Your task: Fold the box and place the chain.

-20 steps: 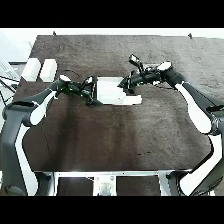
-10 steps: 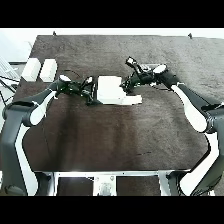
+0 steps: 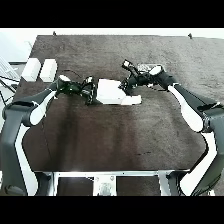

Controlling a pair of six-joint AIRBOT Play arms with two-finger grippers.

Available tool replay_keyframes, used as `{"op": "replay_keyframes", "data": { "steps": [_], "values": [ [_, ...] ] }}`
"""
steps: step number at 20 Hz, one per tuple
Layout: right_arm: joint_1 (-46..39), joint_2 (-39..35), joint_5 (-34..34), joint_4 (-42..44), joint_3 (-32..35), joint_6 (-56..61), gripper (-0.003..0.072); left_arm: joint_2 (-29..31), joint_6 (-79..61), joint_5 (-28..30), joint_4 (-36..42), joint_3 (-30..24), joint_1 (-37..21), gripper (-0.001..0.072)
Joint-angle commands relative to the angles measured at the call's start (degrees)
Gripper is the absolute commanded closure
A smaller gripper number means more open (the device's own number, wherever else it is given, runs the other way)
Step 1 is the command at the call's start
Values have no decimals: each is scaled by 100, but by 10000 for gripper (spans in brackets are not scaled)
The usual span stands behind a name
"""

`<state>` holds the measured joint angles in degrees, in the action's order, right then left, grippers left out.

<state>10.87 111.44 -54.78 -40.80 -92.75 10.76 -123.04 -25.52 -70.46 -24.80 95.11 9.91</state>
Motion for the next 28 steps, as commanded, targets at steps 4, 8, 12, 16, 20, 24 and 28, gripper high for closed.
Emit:
{"op": "replay_keyframes", "data": {
  "steps": [4, 8, 12, 16, 20, 24, 28],
  "values": [
    [-37, -743, 400, -221, -63, -66, 677, 0, -2, 2, -4, -2, 4, 421],
    [-225, -1633, 245, -769, 535, -4, 677, 0, -2, 2, -4, -2, 4, 421],
    [-361, -2105, 223, -1340, 1416, -79, 61, 0, -2, 0, -4, -2, 4, 421],
    [-313, -1963, 227, -1475, 1950, -776, 46, 0, -2, 4, -4, -2, 4, 421],
    [-168, -1674, 232, -1318, 2011, -1325, 60, 0, -2, 4, -4, -2, 4, 422],
    [-26, -1480, 310, -1073, 1993, -1626, 120, 0, -2, 4, -4, -2, 4, 422],
    [-24, -1462, 339, -662, 1978, -1753, 269, 0, 0, 33, -4, -2, 4, 421]
  ]
}}
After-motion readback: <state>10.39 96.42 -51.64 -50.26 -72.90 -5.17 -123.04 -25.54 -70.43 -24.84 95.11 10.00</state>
